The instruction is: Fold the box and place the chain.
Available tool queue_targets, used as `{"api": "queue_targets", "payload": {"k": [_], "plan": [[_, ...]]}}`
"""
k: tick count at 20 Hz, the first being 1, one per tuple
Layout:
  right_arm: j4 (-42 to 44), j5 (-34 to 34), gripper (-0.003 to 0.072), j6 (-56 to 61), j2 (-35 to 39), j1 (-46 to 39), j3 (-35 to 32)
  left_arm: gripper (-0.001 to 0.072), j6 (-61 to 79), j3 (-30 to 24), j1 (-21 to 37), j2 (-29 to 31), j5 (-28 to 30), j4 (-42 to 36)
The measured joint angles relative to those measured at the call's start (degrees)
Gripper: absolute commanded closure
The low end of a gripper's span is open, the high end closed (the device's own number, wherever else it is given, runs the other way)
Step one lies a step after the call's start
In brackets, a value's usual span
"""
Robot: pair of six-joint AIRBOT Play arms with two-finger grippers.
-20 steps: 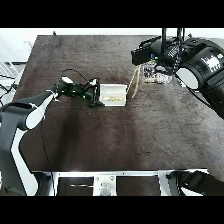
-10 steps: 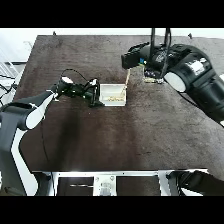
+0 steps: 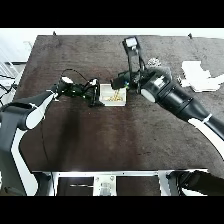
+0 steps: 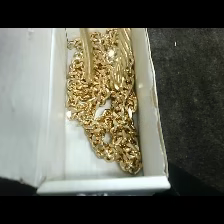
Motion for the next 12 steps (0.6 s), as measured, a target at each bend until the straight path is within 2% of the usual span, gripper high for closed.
{"api": "queue_targets", "payload": {"k": [6,12], "plan": [[0.5,-9.9,0.0675,4.2,-1.6,0.0,-8.4,0.0219,0.0,0.0,0.0,0.0,0.0,0.0],[0.5,-17.6,0.0671,5.4,-7.2,-0.7,-10.8,0.0219,0.0,0.0,0.0,0.0,0.0,0.0]]}}
